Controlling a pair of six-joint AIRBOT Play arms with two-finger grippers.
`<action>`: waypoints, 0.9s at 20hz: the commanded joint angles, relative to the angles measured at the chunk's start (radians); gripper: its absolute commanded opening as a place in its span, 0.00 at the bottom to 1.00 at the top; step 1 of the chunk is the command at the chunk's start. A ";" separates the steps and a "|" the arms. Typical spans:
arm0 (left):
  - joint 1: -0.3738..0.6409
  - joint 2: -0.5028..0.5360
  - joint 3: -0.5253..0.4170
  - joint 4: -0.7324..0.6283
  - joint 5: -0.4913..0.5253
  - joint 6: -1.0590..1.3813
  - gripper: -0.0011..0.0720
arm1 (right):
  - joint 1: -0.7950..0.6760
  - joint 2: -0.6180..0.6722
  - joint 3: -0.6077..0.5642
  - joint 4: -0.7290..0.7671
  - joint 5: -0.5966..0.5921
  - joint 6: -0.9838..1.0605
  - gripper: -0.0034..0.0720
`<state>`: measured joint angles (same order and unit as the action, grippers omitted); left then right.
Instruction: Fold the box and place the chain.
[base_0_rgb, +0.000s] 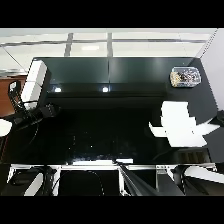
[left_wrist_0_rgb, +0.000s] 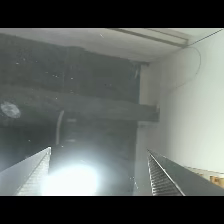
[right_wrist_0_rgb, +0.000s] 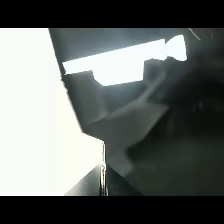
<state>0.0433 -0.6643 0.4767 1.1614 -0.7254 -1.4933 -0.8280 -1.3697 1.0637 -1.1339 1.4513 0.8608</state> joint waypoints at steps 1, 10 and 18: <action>-0.001 0.000 -0.002 -0.022 -0.053 0.001 0.98 | 0.080 0.136 -0.064 0.264 -0.097 -0.005 0.07; -0.156 -0.224 0.015 -0.473 -0.052 0.355 0.98 | 0.707 0.551 -0.628 0.635 -0.698 0.072 0.07; -0.178 -0.706 0.294 -0.769 -0.286 0.618 0.98 | 1.063 0.548 -0.761 0.678 -0.973 0.120 0.07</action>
<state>-0.1295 -1.2076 0.6830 0.5476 -0.8791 -1.0183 0.1593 -0.8276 0.3347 -0.4786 0.5652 0.9638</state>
